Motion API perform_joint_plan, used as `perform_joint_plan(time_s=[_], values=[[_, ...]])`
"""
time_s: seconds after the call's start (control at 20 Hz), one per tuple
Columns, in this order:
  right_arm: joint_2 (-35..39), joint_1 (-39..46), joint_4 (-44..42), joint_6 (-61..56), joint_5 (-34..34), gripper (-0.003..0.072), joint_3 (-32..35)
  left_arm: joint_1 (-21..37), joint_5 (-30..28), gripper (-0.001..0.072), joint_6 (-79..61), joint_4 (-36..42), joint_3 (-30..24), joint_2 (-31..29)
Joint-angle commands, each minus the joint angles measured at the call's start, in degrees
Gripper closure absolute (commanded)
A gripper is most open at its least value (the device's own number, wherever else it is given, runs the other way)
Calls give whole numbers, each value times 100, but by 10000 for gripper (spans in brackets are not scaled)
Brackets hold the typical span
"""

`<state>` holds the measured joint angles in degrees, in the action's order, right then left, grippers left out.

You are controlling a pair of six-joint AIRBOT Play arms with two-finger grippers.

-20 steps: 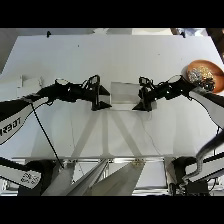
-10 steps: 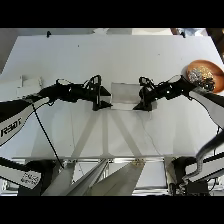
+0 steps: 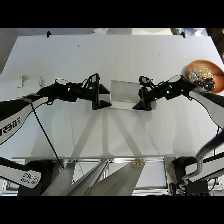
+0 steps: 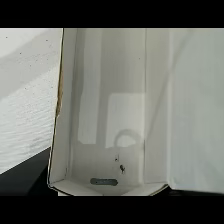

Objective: Fold the box and place the chain.

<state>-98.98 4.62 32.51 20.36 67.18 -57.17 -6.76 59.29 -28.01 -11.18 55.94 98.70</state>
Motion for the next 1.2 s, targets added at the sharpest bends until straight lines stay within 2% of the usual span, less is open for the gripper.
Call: perform_joint_plan(time_s=[0.0, 0.2, 0.6, 0.95, 1.15], values=[[4, -2, 46, 7, -15, 347, 0, 160, 144, 2, 87, -68, 0, -2], [4, -2, 44, 7, -15, 347, 0, 313, 297, 4, 619, -732, 0, -4], [4, -2, 46, 7, -15, 347, 0, 326, 369, 3, 588, -393, 0, 35], [4, -2, 46, 7, -15, 347, 0, 160, 647, 3, 518, -540, 0, 46], [4, -2, 46, 7, -15, 347, 0, 76, 426, 4, 616, -514, 0, 35]])
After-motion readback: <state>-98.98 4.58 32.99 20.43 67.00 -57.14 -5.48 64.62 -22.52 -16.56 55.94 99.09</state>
